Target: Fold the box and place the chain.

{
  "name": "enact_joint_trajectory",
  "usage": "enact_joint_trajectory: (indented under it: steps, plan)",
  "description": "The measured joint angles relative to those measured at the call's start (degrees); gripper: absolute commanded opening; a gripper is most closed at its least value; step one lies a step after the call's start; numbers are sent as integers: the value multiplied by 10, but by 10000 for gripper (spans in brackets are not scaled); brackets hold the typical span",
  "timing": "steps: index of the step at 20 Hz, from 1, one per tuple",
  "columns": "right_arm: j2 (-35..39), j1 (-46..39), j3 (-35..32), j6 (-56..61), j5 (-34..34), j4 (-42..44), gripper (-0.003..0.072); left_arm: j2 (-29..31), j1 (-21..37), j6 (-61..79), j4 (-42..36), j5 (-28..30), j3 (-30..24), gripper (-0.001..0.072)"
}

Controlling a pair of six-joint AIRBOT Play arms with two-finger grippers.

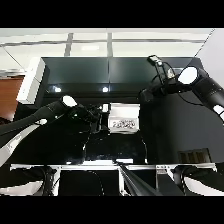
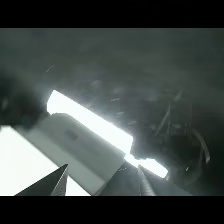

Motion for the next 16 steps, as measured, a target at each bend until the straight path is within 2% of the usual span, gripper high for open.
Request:
enact_joint_trajectory:
  steps: [1,5,12,16]
  plan:
    - [0,1,1,-53,24,13,720,0,0,0,0,0,0,342]
    - [2,16,-2,-178,83,43,720,0,0,0,0,0,0,342]
    - [-7,67,-45,-361,65,64,719,0,0,0,0,0,0,351]
    - [-9,75,-55,-408,75,87,719,0,0,0,0,0,0,352]
